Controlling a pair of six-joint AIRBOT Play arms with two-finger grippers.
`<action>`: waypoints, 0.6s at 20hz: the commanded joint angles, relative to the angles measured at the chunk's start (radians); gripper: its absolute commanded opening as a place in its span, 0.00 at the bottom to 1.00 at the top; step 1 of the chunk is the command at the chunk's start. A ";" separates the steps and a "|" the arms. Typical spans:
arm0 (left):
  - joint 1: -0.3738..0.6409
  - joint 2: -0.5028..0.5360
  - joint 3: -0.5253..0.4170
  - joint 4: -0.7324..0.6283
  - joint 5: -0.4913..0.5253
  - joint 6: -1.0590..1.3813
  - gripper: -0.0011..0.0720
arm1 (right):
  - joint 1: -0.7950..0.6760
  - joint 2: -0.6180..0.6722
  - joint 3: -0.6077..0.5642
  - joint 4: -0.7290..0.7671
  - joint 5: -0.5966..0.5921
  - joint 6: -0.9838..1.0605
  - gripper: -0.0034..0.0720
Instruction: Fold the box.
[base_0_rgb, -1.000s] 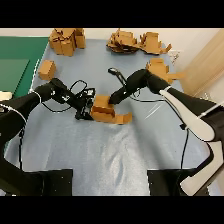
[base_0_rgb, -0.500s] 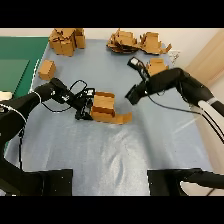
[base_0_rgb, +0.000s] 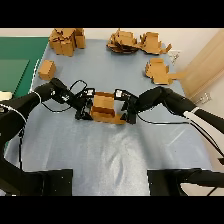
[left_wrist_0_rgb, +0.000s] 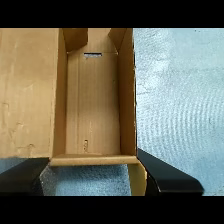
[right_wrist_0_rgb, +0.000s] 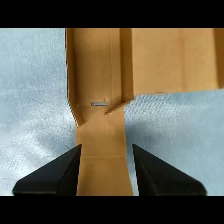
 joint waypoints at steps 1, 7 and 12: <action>0.001 -0.001 0.001 0.000 0.000 0.000 0.56 | 0.010 -0.041 -0.004 0.046 0.024 -0.080 0.70; 0.001 -0.001 0.001 0.000 0.000 0.000 0.56 | 0.026 -0.042 -0.004 0.126 0.039 -0.131 0.70; 0.001 -0.001 0.001 0.000 0.000 0.000 0.56 | 0.035 -0.050 -0.004 0.131 0.119 -0.130 0.59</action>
